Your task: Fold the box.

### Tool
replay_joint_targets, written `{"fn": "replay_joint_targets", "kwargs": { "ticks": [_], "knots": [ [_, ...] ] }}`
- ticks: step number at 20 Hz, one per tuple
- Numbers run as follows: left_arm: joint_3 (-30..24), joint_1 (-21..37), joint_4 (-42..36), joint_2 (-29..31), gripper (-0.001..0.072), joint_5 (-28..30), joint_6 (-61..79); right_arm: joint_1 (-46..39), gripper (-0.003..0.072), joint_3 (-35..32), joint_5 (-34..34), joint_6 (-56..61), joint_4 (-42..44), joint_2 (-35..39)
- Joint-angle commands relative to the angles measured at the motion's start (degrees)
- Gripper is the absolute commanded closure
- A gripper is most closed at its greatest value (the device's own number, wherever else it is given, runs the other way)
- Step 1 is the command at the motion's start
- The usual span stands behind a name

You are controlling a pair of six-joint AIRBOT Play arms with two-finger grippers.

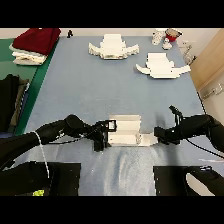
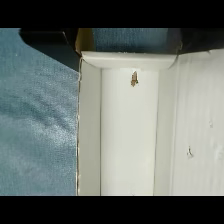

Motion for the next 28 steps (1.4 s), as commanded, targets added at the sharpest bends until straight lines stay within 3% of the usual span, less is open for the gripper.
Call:
{"fn": "replay_joint_targets", "kwargs": {
  "ticks": [1, 3, 6, 8, 11, 18, 28],
  "knots": [
    [0.00, 0.02, 0.00, -0.02, 0.0254, 0.02, 0.02, 4.63, 0.0681, 0.24, 1.07, -1.01, 4.20, 0.83],
    [0.00, 0.02, 0.00, -0.02, 0.0254, 0.00, 0.02, 5.79, 0.0643, 1.55, 0.83, -1.01, 4.22, 1.64],
    [0.00, 0.02, 0.00, -0.02, 0.0254, 0.02, 0.02, 5.84, 0.0444, 4.44, -0.28, -1.03, 4.13, 2.95],
    [0.00, 0.02, 0.00, -0.02, 0.0254, 0.00, 0.02, 5.84, 0.0234, 5.29, -1.55, -1.44, 4.52, 2.97],
    [0.00, 0.02, 0.00, -0.02, 0.0254, 0.00, 0.02, 8.00, 0.0230, 5.27, -2.67, -1.49, 4.74, 2.95],
    [0.00, 0.02, -0.02, -0.02, 0.0254, 0.02, 0.02, 17.55, 0.0231, 6.29, 3.63, -0.70, 3.45, -2.12],
    [0.00, 0.02, 0.00, -0.02, 0.0254, 0.02, 0.02, 37.33, 0.0241, 18.95, 3.43, 36.50, -23.82, -11.52]
  ]
}}
